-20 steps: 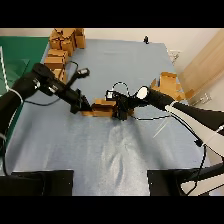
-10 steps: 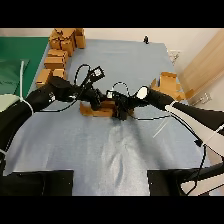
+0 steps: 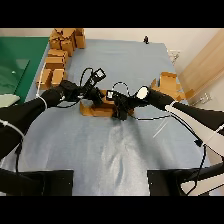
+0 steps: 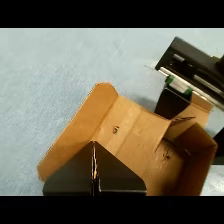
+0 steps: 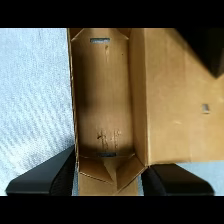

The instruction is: Fold the box.

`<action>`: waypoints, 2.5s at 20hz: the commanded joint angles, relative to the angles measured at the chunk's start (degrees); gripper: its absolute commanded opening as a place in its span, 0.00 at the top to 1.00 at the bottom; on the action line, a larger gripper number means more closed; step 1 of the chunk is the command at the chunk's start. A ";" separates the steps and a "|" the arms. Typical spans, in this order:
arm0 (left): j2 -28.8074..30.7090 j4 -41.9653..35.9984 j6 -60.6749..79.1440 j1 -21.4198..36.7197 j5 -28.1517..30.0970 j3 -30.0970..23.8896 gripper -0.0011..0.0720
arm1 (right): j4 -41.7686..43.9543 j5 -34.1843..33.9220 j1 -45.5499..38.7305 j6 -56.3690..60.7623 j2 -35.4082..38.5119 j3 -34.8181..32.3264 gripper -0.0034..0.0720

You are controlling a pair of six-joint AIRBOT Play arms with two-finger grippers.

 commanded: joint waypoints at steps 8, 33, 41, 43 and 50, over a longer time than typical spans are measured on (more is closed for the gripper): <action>-6.60 21.86 -19.89 0.02 -17.14 12.81 0.96 | 0.00 0.04 0.00 0.07 -0.02 -0.02 0.28; 6.34 41.03 -28.09 18.62 -40.26 15.47 0.96 | 0.00 0.00 -0.02 0.07 -0.37 -0.02 0.28; 2.86 19.54 -49.92 24.50 -31.71 -3.32 0.96 | 0.00 0.00 -0.02 0.07 -0.37 -0.02 0.28; 2.84 17.20 -49.09 23.54 -29.86 -5.29 0.96 | 0.00 0.00 -0.02 0.07 -0.37 -0.02 0.28; -0.44 12.96 -48.85 20.39 -28.37 -6.08 0.96 | 0.00 0.00 -0.02 0.07 -0.37 -0.02 0.28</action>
